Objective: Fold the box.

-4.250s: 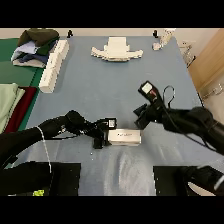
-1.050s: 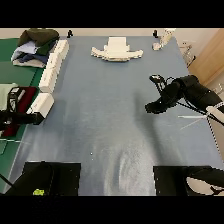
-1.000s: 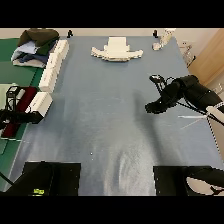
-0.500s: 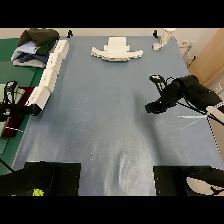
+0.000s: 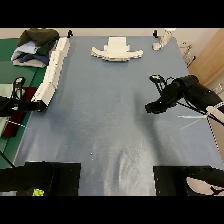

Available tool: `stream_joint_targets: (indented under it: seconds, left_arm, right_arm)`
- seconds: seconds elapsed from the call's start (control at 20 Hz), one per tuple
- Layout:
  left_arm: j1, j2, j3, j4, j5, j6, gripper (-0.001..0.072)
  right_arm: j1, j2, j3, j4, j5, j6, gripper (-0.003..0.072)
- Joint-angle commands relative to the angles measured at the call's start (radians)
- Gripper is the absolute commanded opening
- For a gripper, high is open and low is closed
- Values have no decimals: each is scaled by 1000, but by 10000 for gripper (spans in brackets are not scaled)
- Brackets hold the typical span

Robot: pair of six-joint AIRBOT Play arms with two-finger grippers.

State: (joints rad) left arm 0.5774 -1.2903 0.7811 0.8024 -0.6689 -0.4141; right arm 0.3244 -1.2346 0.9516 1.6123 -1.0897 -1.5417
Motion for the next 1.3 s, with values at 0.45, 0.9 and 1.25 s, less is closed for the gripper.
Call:
stream_joint_targets:
  seconds: [0.45,0.9,1.25]
  left_arm:
    - [-42,-43,2,-3,62,-1,499]
    - [-40,-42,2,-2,56,-10,696]
    - [-40,83,17,188,-104,-154,696]
  right_arm:
    - [-1,0,1,0,0,0,8]
    - [-1,0,1,0,0,0,8]
    - [-1,0,1,0,0,0,8]
